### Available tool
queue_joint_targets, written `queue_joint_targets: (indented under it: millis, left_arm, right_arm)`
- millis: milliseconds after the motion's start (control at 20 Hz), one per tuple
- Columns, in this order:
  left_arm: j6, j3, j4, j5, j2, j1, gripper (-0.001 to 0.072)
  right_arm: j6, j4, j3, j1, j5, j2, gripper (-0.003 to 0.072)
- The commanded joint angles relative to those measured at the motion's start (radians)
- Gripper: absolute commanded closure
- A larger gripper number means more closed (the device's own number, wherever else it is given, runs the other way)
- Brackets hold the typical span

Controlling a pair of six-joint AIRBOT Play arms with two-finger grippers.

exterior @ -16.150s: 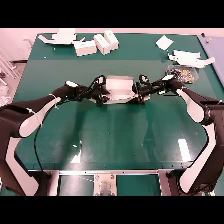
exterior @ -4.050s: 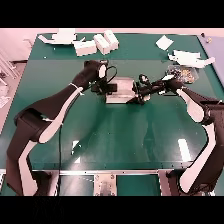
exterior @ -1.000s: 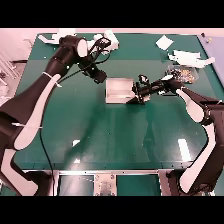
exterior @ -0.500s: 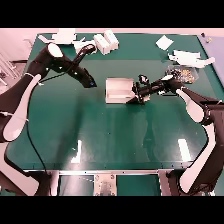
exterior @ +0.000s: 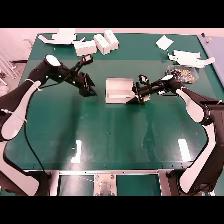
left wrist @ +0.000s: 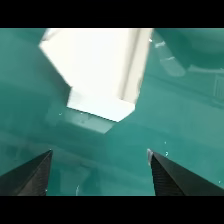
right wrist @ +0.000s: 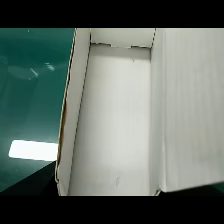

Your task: Fold the box and place the chain.

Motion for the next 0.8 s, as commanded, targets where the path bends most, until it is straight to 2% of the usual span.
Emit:
queue_joint_targets:
  millis: [0, 100, 350, 600, 750]
  left_arm:
    - [0.248, -0.106, -0.094, 0.081, -0.001, 0.002, 0.0032]
    - [0.322, -0.140, -0.154, 0.122, -0.009, 0.002, 0.0032]
    - [0.453, -0.140, -0.359, 0.118, -0.089, 0.002, 0.0033]
    - [0.508, -0.140, -0.367, 0.119, -0.113, -0.027, 0.0033]
    - [0.558, -0.140, -0.361, 0.189, -0.113, -0.067, 0.0034]
  right_arm:
    - [0.000, 0.000, 0.000, 0.001, 0.000, 0.000, 0.0191]
    - [0.000, 0.000, 0.000, 0.001, 0.000, 0.000, 0.0191]
    - [0.000, 0.000, 0.000, 0.001, 0.000, 0.000, 0.0191]
    - [0.000, 0.000, 0.000, 0.001, 0.000, 0.000, 0.0191]
    - [0.000, 0.000, 0.000, 0.001, 0.000, 0.000, 0.0191]
